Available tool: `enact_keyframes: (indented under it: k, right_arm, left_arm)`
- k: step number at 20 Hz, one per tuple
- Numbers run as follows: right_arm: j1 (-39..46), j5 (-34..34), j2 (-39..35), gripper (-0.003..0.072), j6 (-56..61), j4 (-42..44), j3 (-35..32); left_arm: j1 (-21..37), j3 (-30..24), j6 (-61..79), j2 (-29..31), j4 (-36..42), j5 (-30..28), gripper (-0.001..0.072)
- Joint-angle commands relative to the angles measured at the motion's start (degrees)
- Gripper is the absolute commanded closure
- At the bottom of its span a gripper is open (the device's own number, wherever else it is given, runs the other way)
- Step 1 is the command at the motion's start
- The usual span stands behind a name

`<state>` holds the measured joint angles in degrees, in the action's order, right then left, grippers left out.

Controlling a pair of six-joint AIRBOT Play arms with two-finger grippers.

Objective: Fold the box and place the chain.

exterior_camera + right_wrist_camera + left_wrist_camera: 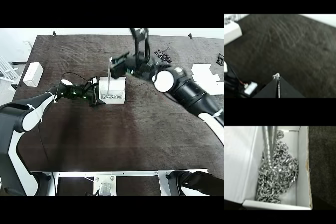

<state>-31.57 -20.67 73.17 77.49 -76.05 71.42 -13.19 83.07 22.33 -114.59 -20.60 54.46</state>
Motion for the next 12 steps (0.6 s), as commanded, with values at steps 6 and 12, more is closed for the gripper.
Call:
enact_keyframes:
  k: [6,12]
  right_arm:
    - [0.6,3.0,7.8,0.0676,0.0,1.9,-12.7]
    - [5.8,2.1,11.2,0.0648,-0.2,1.9,-12.3]
  left_arm:
    - [0.0,0.0,0.0,0.0,0.0,0.0,0.0376]
    - [0.0,0.0,0.0,0.0,0.0,0.0,0.0376]
